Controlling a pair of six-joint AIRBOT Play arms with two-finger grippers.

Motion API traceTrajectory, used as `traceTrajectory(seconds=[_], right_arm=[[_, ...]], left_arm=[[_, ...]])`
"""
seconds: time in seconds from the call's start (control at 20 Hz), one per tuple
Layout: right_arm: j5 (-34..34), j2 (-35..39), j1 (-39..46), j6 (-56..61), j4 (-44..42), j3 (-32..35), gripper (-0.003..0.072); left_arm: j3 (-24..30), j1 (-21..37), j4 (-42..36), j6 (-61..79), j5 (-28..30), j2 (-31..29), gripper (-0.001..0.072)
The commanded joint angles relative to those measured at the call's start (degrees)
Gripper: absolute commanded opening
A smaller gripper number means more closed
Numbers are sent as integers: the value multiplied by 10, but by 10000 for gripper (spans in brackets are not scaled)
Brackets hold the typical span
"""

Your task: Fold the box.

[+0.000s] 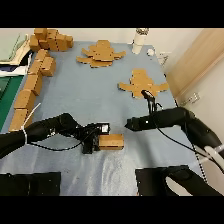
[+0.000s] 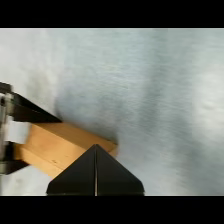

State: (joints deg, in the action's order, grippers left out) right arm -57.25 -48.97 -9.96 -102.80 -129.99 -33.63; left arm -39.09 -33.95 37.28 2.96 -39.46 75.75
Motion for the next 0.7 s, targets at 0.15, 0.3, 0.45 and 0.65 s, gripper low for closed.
traceTrajectory(seconds=[0.15, 0.3, 0.45, 0.65], right_arm=[[-322, -222, 160, -350, -331, -96, 2], [-317, -249, 143, -347, -344, -92, 4], [-317, -228, 100, -381, -343, -66, 4], [-266, -182, 75, -414, -344, 19, 3]], left_arm=[[0, 0, 0, 0, 0, 0, 291], [0, 0, 0, 0, 0, 0, 292], [0, 0, 0, 0, 0, 0, 291], [0, 0, 0, 0, 0, 0, 291]])
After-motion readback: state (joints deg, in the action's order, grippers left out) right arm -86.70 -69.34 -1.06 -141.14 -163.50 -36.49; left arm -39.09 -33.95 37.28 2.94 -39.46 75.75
